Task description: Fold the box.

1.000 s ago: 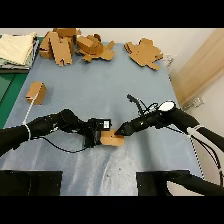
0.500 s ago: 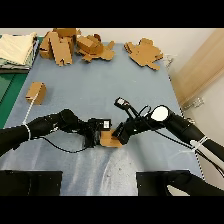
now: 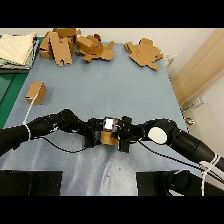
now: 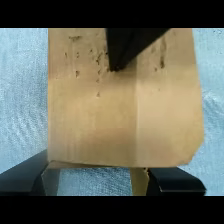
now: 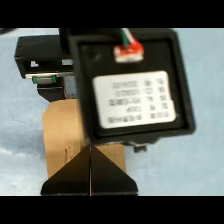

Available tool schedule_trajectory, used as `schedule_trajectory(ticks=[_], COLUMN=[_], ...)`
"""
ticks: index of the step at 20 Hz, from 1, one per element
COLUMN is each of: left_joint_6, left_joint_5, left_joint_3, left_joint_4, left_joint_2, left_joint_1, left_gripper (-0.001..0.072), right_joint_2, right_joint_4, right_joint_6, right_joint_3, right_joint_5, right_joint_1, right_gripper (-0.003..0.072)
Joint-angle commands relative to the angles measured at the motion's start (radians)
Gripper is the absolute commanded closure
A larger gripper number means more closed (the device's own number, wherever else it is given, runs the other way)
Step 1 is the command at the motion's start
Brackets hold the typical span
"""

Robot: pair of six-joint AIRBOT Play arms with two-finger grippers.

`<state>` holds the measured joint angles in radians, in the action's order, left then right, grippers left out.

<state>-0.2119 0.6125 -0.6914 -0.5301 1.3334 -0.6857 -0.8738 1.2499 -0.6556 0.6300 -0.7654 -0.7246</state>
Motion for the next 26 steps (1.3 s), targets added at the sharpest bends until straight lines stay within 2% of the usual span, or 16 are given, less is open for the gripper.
schedule_trajectory(ticks=[1, 6, 9, 10, 11, 12, 18, 26], left_joint_6=[0.0, 0.0, 0.0, 0.0, 0.0, 0.0, 0.0, 0.0], left_joint_5=[0.0, 0.0, 0.0, 0.0, 0.0, 0.0, 0.0, 0.0], left_joint_3=[0.0, 0.0, 0.0, 0.0, 0.0, 0.0, 0.0, 0.0], left_joint_4=[0.0, 0.0, 0.0, 0.0, 0.0, 0.0, 0.0, 0.0], left_joint_2=[0.0, 0.0, 0.001, 0.0, 0.0, 0.0, 0.0, 0.0], left_joint_1=[0.0, 0.0, 0.0, 0.0, 0.0, 0.0, 0.0, 0.0], left_gripper=[0.0419, 0.042, 0.0419, 0.0419, 0.0419, 0.042, 0.0419, 0.042], right_joint_2=[0.054, 0.098, 0.138, 0.14, 0.137, 0.131, 0.063, 0.063], right_joint_4=[0.145, 0.137, 0.129, 0.129, 0.13, 0.13, 0.187, 0.256], right_joint_6=[-0.017, -0.026, -0.052, -0.052, -0.052, -0.051, -0.052, -0.096], right_joint_3=[-0.065, -0.073, -0.072, -0.072, -0.072, -0.072, -0.072, -0.072], right_joint_5=[0.112, 0.098, 0.012, -0.007, -0.016, -0.018, 0.015, 0.075], right_joint_1=[-0.04, -0.072, -0.113, -0.121, -0.123, -0.123, -0.123, -0.122], right_gripper=[0.0683, 0.0683, 0.0682, 0.0579, 0.0385, 0.0311, 0.0311, 0.0311])
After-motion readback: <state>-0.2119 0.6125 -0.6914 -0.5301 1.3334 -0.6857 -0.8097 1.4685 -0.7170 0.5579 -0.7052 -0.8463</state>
